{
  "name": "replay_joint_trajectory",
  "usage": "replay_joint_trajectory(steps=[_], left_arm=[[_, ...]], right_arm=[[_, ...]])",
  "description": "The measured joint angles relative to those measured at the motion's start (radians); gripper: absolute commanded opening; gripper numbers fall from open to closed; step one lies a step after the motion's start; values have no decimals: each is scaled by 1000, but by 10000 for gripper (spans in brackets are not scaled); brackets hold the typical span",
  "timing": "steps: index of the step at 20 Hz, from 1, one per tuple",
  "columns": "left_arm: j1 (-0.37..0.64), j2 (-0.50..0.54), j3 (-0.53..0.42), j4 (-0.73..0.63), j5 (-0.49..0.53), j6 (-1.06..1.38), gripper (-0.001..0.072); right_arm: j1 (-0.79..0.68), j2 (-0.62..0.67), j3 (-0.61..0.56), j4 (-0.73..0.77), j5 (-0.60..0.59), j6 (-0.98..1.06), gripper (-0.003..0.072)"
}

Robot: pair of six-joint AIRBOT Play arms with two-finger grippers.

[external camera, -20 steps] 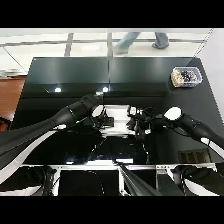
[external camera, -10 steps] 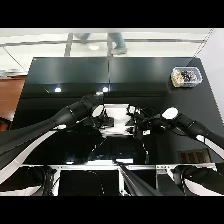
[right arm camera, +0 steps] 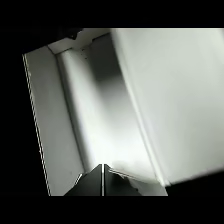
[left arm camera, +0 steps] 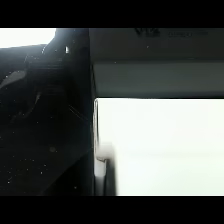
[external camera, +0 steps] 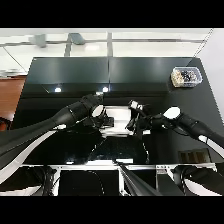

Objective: Fold the box and place the chain.

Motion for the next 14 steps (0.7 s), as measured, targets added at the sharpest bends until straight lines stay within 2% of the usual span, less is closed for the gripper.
replay_joint_trajectory(steps=[3, 6, 10, 12, 14], left_arm=[[0, 0, 0, 0, -1, 0, 25], [0, 0, 0, 0, -2, 2, 26], [0, 0, 0, 0, -5, 2, 25], [0, 0, 0, 0, -5, 2, 26], [0, 0, 0, 0, -6, 2, 25]], right_arm=[[-107, 69, 20, -54, 139, 244, 12], [-302, 159, 50, -165, 283, 488, 12], [-595, 214, 23, -294, 267, 823, 11], [-658, 214, -21, -322, 262, 943, 12], [-657, 198, -65, -337, 266, 1012, 12]])
